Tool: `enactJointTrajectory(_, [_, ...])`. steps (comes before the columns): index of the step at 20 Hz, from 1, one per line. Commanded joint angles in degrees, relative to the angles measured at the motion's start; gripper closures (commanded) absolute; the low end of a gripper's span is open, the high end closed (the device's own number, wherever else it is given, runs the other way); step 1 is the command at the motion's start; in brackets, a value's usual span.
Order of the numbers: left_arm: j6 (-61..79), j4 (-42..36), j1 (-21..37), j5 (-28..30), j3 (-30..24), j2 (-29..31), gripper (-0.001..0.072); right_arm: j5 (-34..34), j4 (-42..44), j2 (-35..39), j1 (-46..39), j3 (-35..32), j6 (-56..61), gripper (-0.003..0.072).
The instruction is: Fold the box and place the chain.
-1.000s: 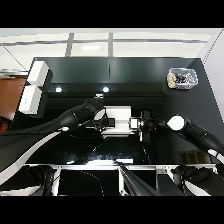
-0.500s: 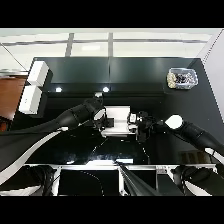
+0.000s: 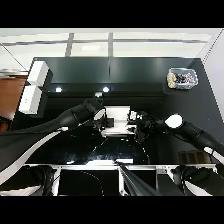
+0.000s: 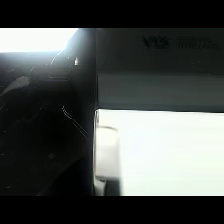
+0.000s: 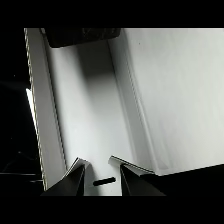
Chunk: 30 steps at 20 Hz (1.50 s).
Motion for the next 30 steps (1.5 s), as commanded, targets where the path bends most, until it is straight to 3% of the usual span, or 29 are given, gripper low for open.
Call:
enactJointTrajectory(1, [-0.02,-0.15,-0.02,0.11,0.02,0.02,0.0683,-0.02,0.13,-0.28,0.02,0.02,-0.04,0.0417])
enactJointTrajectory(5, [-0.04,-0.15,-0.02,0.13,0.02,0.02,0.0683,-0.07,0.15,-0.31,0.02,0.02,-0.02,0.0414])
enactJointTrajectory(7, [-0.02,-0.15,-0.02,0.11,0.02,0.02,0.0683,-0.24,0.15,-0.31,0.02,0.02,-0.02,0.0295])
enactJointTrajectory(8, [-0.04,-0.15,-0.02,0.13,0.02,0.02,0.0683,-0.24,0.13,-0.31,0.02,0.02,-0.04,0.0313])
enactJointTrajectory(9, [-0.04,-0.15,-0.02,0.13,0.02,0.02,0.0683,-0.24,0.13,-0.31,0.02,0.02,-0.04,0.0432])
enactJointTrajectory(11, [-0.04,-0.15,-0.02,0.13,0.02,0.02,0.0683,-0.55,0.13,-0.28,0.02,0.02,-0.02,0.0306])
enactJointTrajectory(12, [-0.04,-0.15,-0.02,0.11,0.02,0.02,0.0683,-1.01,0.11,-0.28,0.02,0.02,-0.04,0.0317])
enactJointTrajectory(15, [-0.04,-0.13,-0.02,0.07,0.02,0.02,0.0683,-1.11,0.09,-0.04,0.00,0.04,-0.02,0.0629])
enactJointTrajectory(20, [-0.04,-0.11,0.02,-0.09,0.02,0.02,0.0683,0.52,-4.81,4.35,-5.44,0.04,9.14,0.0636])
enactJointTrajectory(25, [-0.07,0.07,0.02,0.00,0.02,0.02,0.0683,16.09,-12.26,12.92,-17.84,0.04,24.37,0.0636])
enactJointTrajectory(30, [-0.04,0.02,0.02,0.11,0.02,0.00,0.0683,18.64,-12.68,15.89,-33.68,0.04,44.24,0.0636])
